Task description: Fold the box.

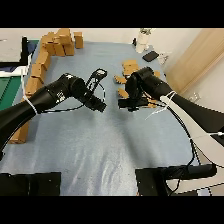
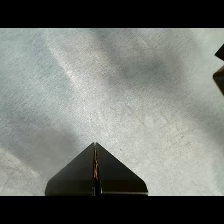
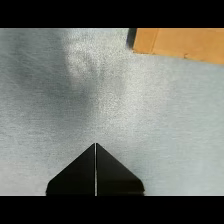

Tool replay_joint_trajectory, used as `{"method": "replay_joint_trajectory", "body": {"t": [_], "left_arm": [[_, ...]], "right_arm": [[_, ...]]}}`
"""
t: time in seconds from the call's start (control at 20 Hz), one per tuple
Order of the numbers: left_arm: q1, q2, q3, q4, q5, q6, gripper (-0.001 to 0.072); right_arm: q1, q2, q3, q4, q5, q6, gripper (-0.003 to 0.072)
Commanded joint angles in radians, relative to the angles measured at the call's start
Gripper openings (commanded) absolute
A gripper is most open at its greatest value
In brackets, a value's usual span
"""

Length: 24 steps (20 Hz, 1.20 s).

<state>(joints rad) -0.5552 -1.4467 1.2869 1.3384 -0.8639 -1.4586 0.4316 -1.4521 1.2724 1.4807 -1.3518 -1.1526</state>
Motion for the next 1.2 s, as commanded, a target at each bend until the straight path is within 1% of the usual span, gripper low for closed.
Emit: {"method": "replay_joint_trajectory", "body": {"t": [0.0,0.1,0.2,0.3,0.35,0.4,0.45,0.5,0.55,0.6,0.75,0.85,0.9,1.0,1.15], "left_arm": [[0.0,0.0,0.001,0.0,0.0,0.0,0.0012],[0.0,0.0,0.001,0.0,0.0,0.0,0.0012],[0.0,0.0,0.001,0.0,0.0,0.0,0.0011],[0.0,0.0,0.001,0.0,0.0,0.0,0.0012],[0.0,0.0,0.001,0.0,0.0,0.0,0.0012],[0.0,0.0,0.001,0.0,0.0,0.0,0.0011],[0.0,0.0,0.001,0.0,0.0,0.0,0.0012],[0.0,0.0,0.001,0.0,0.0,0.0,0.0012],[0.0,0.0,0.001,0.0,0.0,0.0,0.0011],[0.0,0.0,0.001,0.0,0.0,0.0,0.0012],[0.0,0.0,0.001,0.0,0.0,0.0,0.0011],[0.0,0.0,0.001,0.0,0.0,0.0,0.0012],[0.0,0.0,0.001,0.0,0.0,0.0,0.0011],[0.0,0.0,0.001,0.0,0.0,0.0,0.0011],[0.0,0.0,0.001,0.0,0.0,0.0,0.0011]], "right_arm": [[0.0,0.001,0.0,0.0,0.0,0.0,0.0005],[0.0,0.001,0.0,0.004,-0.001,0.0,0.0006],[-0.001,0.001,0.002,-0.005,0.024,-0.01,0.0006],[-0.021,0.001,0.022,-0.106,0.002,-0.013,0.0012],[-0.048,0.001,0.039,-0.163,-0.015,-0.013,0.0111],[-0.093,0.001,0.061,-0.212,-0.031,-0.014,0.0128],[-0.151,0.001,0.082,-0.226,-0.034,-0.03,0.0192],[-0.227,0.001,0.102,-0.22,-0.016,-0.061,0.0327],[-0.311,0.001,0.116,-0.199,0.022,-0.1,0.0433],[-0.396,-0.001,0.125,-0.153,0.066,-0.14,0.0443],[-0.667,-0.035,0.127,0.111,0.227,-0.304,0.0443],[-0.815,-0.08,0.127,0.296,0.293,-0.434,0.0443],[-0.863,-0.099,0.127,0.355,0.311,-0.485,0.0443],[-0.924,-0.131,0.128,0.394,0.341,-0.55,0.0443],[-0.942,-0.179,0.149,0.4,0.36,-0.609,0.0443]]}}
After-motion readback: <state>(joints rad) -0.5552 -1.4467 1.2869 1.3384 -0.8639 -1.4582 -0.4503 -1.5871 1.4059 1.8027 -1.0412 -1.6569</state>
